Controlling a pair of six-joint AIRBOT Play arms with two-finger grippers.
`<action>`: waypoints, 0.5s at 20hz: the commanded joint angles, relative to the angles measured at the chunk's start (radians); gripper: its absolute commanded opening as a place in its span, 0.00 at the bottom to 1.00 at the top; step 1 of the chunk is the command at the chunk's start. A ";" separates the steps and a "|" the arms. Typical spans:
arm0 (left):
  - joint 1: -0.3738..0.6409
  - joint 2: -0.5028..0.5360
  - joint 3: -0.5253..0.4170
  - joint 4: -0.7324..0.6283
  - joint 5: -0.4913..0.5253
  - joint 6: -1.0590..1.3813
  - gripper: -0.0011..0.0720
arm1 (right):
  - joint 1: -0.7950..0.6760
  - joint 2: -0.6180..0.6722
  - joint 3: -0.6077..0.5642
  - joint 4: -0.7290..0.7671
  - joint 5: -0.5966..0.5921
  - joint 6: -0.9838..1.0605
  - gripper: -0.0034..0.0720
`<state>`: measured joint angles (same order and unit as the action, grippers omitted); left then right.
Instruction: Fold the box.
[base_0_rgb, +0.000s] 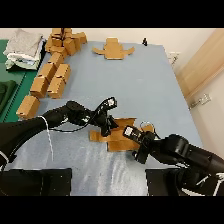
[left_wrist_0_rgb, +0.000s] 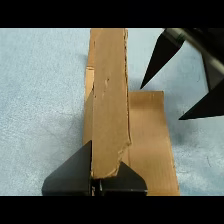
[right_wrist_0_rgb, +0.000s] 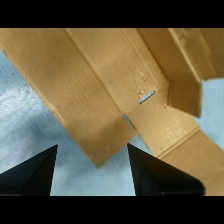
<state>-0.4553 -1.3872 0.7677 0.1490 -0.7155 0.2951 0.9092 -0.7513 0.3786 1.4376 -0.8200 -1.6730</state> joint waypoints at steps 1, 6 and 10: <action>0.000 -0.001 0.000 0.000 0.000 0.000 0.03 | 0.009 -0.087 0.008 -0.073 0.087 -0.030 0.94; 0.000 -0.001 0.000 0.000 0.000 0.000 0.03 | 0.009 -0.089 0.014 -0.133 0.123 -0.019 0.94; 0.000 -0.001 0.000 0.000 0.000 0.000 0.03 | 0.009 -0.077 0.053 -0.132 0.113 -0.002 0.94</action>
<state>-0.4553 -1.3872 0.7677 0.1490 -0.7155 0.2951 0.9180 -0.8330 0.4107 1.3197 -0.7101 -1.6852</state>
